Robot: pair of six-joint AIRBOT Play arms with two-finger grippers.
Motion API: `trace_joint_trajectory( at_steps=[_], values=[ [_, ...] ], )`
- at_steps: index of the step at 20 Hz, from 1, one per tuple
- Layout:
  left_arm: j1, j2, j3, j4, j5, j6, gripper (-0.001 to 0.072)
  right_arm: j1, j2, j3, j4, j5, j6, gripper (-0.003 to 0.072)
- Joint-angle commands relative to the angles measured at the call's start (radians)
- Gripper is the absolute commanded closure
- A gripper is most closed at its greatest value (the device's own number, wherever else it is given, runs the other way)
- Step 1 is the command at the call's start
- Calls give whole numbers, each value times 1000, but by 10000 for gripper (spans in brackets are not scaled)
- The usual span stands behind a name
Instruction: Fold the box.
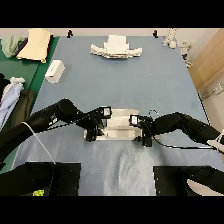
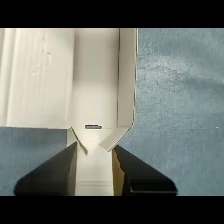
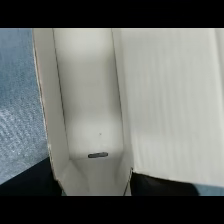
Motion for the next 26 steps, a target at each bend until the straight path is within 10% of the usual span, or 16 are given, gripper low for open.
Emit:
trace_joint_trajectory(
  at_steps=[1, 14, 15, 17, 23, 24, 26],
  values=[
    [-19, -28, -2, -39, 27, 14, 550, 0, -1, 0, 0, 0, 0, 273],
    [-48, -44, -2, -150, 86, 66, 602, 0, -1, 0, 0, 0, 0, 273],
    [-48, -44, -2, -151, 86, 66, 552, 0, -1, 0, 0, 0, 0, 273],
    [-48, -43, -2, -148, 83, 65, 165, 0, -1, 0, 0, 0, 0, 273],
    [-48, -43, -2, -148, 76, 65, 166, 0, -1, 0, 0, 0, 0, 273],
    [-48, -43, -2, -147, 76, 64, 186, 0, -1, 0, 0, 0, 0, 273],
    [-48, -40, -2, -122, 76, 33, 629, 0, -1, 0, 0, 0, 0, 273]
  ],
)
